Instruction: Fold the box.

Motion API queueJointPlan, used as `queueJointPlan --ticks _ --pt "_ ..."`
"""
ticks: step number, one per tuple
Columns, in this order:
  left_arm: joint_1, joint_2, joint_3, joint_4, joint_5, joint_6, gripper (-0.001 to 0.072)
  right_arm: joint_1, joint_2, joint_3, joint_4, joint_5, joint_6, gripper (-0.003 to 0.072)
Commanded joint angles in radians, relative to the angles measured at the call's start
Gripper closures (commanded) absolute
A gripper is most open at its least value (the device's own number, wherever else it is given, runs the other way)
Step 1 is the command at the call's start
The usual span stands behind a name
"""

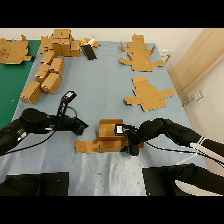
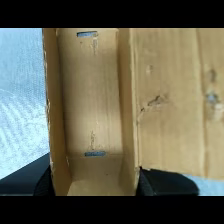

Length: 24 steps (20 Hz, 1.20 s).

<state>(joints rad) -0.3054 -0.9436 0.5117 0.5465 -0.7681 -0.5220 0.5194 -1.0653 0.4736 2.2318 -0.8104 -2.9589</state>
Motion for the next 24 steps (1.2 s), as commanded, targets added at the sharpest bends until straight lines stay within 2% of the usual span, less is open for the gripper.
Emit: queueJointPlan --ticks 1,2,3,4,5,8,11,13,14,19,24 --pt "0.017 0.144 -0.019 0.273 -0.11 0.051 0.0697 0.0 0.0 0.001 0.0 -0.001 0.004 0.0125" --pt "-0.003 0.156 -0.019 0.296 -0.145 0.075 0.0689 0.0 0.0 0.001 0.0 0.0 0.004 0.0125" --pt "-0.03 0.158 -0.019 0.301 -0.168 0.107 0.0363 0.0 0.0 0.001 0.0 0.0 0.004 0.0125" --pt "-0.065 0.153 -0.019 0.298 -0.164 0.121 0.0071 0.0 0.0 0.001 0.0 0.0 0.004 0.0125" --pt "-0.109 0.145 -0.019 0.299 -0.156 0.137 0.0046 0.0 0.0 0.001 -0.001 0.0 0.004 0.0125" --pt "-0.244 0.099 -0.02 0.299 -0.113 0.252 0.0045 0.0 0.0 0.001 -0.002 0.001 0.004 0.0125" --pt "-0.357 0.035 -0.019 0.303 0.01 0.314 0.0045 0.0 0.0 0.001 -0.002 0.001 0.004 0.0125" --pt "-0.379 -0.004 -0.019 0.303 0.096 0.314 0.0045 0.0 0.0 0.001 -0.002 0.001 0.004 0.0125" --pt "-0.38 -0.021 -0.018 0.302 0.107 0.314 0.0045 0.0 0.0 0.001 -0.002 0.001 0.004 0.0125" --pt "-0.381 -0.04 -0.013 0.289 0.069 0.317 0.0046 0.0 0.0 0.001 -0.002 0.001 0.004 0.0125" --pt "-0.417 -0.049 -0.013 0.253 0.119 0.317 0.0048 0.0 0.0 0.001 -0.002 0.001 0.004 0.0125"
